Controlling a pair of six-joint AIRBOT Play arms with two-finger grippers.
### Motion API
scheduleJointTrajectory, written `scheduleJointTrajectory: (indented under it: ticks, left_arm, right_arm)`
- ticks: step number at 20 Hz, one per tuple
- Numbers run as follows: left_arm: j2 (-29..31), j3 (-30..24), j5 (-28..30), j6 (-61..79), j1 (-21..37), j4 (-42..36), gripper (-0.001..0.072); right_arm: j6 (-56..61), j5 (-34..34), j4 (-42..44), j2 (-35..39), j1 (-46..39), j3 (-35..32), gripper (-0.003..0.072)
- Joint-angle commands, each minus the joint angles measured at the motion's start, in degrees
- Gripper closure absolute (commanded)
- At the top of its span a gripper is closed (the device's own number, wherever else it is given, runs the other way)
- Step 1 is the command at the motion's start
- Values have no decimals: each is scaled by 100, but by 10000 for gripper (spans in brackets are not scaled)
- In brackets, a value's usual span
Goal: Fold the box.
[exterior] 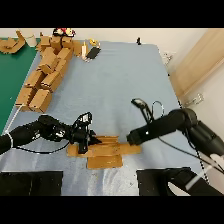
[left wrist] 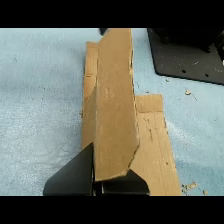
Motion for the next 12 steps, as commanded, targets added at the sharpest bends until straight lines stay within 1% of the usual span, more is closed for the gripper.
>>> scheduleJointTrajectory:
  ticks: [1, 2, 4, 6, 7, 8, 9, 10, 12]
  left_arm:
    - [0, 7, -2, 0, -2, -2, 696]
    - [0, 7, -2, 0, -2, -2, 696]
    - [0, 7, -2, 0, -2, -2, 696]
    - [0, 7, -2, 0, -2, -2, 696]
    - [0, 7, -2, 0, -2, -2, 696]
    - [0, 7, -2, 0, -2, -2, 696]
    - [0, 7, -2, 0, -2, -2, 696]
    - [0, 7, 0, 0, -2, -2, 697]
    - [0, 4, -2, 0, -2, -2, 696]
  right_arm:
    - [859, 42, -793, 662, 1351, -494, 684]
    - [1005, 173, -1025, 876, 1827, -688, 684]
    - [1097, 713, -1375, 1235, 2907, -1062, 685]
    - [1097, 1491, -1698, 1388, 3941, -1331, 683]
    - [1097, 1742, -1912, 1357, 4376, -1414, 661]
    - [1097, 1869, -2214, 1252, 4699, -1460, 477]
    - [1095, 1906, -2577, 1095, 4959, -1471, 272]
    - [1095, 1917, -2911, 916, 5119, -1471, 169]
    - [1097, 2052, -3458, 540, 5178, -1469, 165]
